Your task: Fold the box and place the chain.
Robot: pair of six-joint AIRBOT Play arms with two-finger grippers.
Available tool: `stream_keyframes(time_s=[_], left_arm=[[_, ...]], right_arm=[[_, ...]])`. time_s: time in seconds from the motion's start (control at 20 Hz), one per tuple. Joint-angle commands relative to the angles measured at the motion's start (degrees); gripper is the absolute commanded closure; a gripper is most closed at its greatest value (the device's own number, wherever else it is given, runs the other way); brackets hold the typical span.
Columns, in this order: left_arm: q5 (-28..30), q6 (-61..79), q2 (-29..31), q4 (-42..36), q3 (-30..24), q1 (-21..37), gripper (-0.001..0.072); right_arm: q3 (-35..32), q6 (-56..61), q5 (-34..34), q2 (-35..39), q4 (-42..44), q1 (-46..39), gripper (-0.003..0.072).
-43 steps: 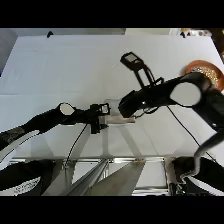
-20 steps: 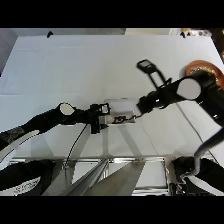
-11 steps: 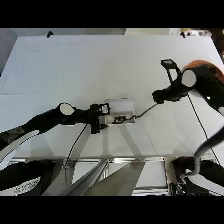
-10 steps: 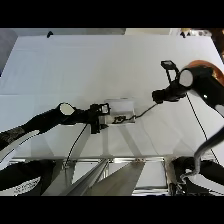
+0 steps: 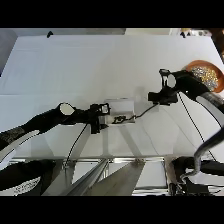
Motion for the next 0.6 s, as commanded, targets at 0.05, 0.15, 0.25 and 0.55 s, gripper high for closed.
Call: stream_keyframes(time_s=[0.05,0.15,0.25,0.55], left_arm=[[0.0,0.0,0.0,0.0,0.0,0.0,0.0699],[0.0,0.0,0.0,0.0,0.0,0.0,0.0699],[0.0,0.0,0.0,0.0,0.0,0.0,0.0699],[0.0,0.0,0.0,0.0,0.0,0.0,0.0699]], right_arm=[[-0.2,3.1,-2.0,-0.5,-0.3,0.0,0.0370],[-0.4,3.3,-2.6,-0.5,-0.2,0.0,0.0371],[-0.4,3.5,-2.5,-1.0,-0.3,0.0,0.0371],[-0.4,3.6,-1.7,-2.2,-0.2,0.0,0.0539]])
